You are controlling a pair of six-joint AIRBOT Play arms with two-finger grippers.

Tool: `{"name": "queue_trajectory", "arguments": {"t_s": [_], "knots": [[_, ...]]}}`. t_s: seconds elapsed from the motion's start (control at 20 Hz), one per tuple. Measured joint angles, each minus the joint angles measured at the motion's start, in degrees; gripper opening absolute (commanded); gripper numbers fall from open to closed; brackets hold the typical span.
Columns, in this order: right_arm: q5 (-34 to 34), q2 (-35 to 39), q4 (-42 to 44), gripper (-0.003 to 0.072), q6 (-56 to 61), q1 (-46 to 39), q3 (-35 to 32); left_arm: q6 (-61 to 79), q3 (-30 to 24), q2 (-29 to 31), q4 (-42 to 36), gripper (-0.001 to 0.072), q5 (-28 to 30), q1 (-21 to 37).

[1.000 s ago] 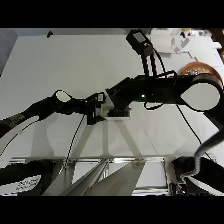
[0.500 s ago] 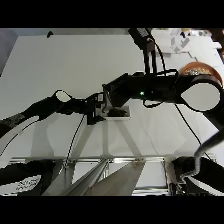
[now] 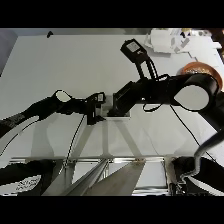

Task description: Fold the box and place the chain.

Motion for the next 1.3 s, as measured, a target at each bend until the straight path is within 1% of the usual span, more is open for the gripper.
{"name": "queue_trajectory", "arguments": {"t_s": [0.3,0.35,0.4,0.5,0.55,0.65,0.75,0.8,0.85,0.9,0.95,1.15,1.3], "knots": [[2.1,-6.8,-2.3,0.0017,2.1,0.0,-0.3,0.0,0.0,0.0,0.0,0.0451,0.0,0.0],[2.4,-7.9,-2.5,0.003,2.4,0.0,-0.3,0.0,0.0,0.0,0.0,0.0451,0.0,0.0],[2.8,-8.9,-2.6,0.0111,2.8,-0.2,-0.3,0.0,0.0,0.0,0.0,0.0451,0.0,0.0],[3.5,-10.4,-2.8,0.0334,3.8,-0.8,-0.3,0.0,0.0,0.0,0.0,0.0451,0.0,0.0],[3.9,-10.8,-2.9,0.0345,4.0,-1.3,-0.3,0.0,0.0,0.0,0.0,0.0451,0.0,0.0],[4.5,-11.3,-2.6,0.0339,4.4,-2.6,0.4,0.0,0.0,0.0,0.0,0.0451,0.0,0.0],[4.8,-11.6,-1.1,0.0335,2.3,-4.2,1.7,0.0,0.0,0.0,0.0,0.0451,0.0,0.0],[4.6,-11.6,0.1,0.0286,-0.2,-4.9,2.4,0.0,0.0,0.0,0.0,0.0451,0.0,0.0],[4.0,-11.7,1.7,0.0203,-3.2,-5.6,3.1,0.0,0.0,0.0,0.0,0.0451,0.0,0.0],[3.2,-11.7,3.7,0.0093,-7.1,-6.4,3.5,0.0,0.0,0.0,0.0,0.0451,0.0,0.0],[2.2,-11.9,5.6,0.0016,-11.0,-7.2,3.9,0.0,0.0,0.0,0.0,0.0451,0.0,0.0],[0.0,-15.1,11.0,0.0017,-24.7,-12.0,4.6,0.0,0.0,0.0,0.0,0.0451,0.0,0.0],[3.8,-19.9,12.6,0.0019,-34.6,-14.8,4.7,0.0,0.0,0.0,0.0,0.0451,0.0,0.0]]}}
